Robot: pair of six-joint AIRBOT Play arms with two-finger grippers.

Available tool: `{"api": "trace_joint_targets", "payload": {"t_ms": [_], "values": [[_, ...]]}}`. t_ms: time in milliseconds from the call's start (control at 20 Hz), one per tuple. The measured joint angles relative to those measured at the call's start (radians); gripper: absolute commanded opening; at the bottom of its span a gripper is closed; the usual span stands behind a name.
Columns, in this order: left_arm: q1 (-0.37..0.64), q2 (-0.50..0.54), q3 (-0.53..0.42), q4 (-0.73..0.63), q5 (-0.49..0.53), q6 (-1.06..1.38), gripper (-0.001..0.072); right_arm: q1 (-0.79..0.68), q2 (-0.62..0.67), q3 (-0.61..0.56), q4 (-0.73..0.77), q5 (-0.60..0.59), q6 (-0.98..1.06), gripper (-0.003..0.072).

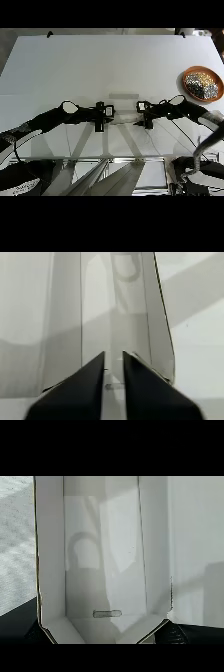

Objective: Fold the box and place the chain.

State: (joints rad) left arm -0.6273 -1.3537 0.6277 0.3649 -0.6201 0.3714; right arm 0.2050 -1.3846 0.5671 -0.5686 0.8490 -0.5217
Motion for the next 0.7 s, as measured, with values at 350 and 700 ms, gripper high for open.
{"api": "trace_joint_targets", "payload": {"t_ms": [350, 700], "values": [[-0.014, -0.009, 0.0, -0.017, 0.021, 0.022, 0.0455, 0.0, 0.0, 0.0, 0.0, 0.0, 0.0, 0.0324], [-0.015, 0.004, 0.0, -0.008, 0.059, 0.03, 0.0453, 0.0, 0.0, 0.0, 0.001, -0.001, 0.0, 0.0324]]}}
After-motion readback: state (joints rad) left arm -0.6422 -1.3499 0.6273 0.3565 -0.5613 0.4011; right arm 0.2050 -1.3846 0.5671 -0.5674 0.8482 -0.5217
